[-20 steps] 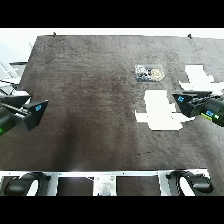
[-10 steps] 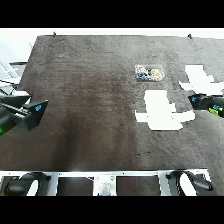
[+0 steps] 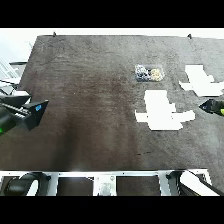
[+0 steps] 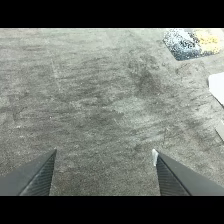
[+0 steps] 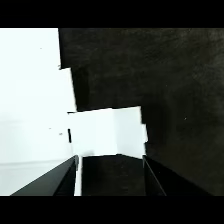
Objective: Fold the box and place the chain.
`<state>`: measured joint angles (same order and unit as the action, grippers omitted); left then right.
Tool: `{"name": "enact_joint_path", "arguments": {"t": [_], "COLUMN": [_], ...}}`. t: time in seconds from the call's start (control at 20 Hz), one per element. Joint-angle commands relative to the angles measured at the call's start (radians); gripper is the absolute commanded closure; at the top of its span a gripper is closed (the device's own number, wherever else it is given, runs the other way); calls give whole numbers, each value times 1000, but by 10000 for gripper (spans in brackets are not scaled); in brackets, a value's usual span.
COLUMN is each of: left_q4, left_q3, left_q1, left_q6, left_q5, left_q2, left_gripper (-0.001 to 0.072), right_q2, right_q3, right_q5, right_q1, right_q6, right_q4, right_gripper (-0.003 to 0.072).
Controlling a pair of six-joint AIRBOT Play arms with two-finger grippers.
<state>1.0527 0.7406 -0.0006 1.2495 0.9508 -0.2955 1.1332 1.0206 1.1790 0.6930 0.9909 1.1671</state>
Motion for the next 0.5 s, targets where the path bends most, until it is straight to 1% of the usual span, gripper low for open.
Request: {"name": "enact_joint_path", "arguments": {"t": [0.0,0.1,0.2,0.35,0.45], "left_q4": [-1,-1,-2,-2,-2], "left_q3": [0,0,0,0,0], "left_q1": [0,0,0,0,0], "left_q6": [0,0,0,0,0], "left_q5": [0,0,0,0,0], "left_q2": [0,0,0,0,0], "left_gripper": [-4,-4,-4,-4,-5], "right_q2": [203,305,370,423,464], "right_q3": [209,319,377,393,394], "right_q5": [160,238,251,242,248], "right_q1": [17,17,17,17,17], "right_q6": [-35,-35,-36,-89,-103], "right_q4": [13,36,42,42,42], "right_gripper": [208,208,208,213,241]}}
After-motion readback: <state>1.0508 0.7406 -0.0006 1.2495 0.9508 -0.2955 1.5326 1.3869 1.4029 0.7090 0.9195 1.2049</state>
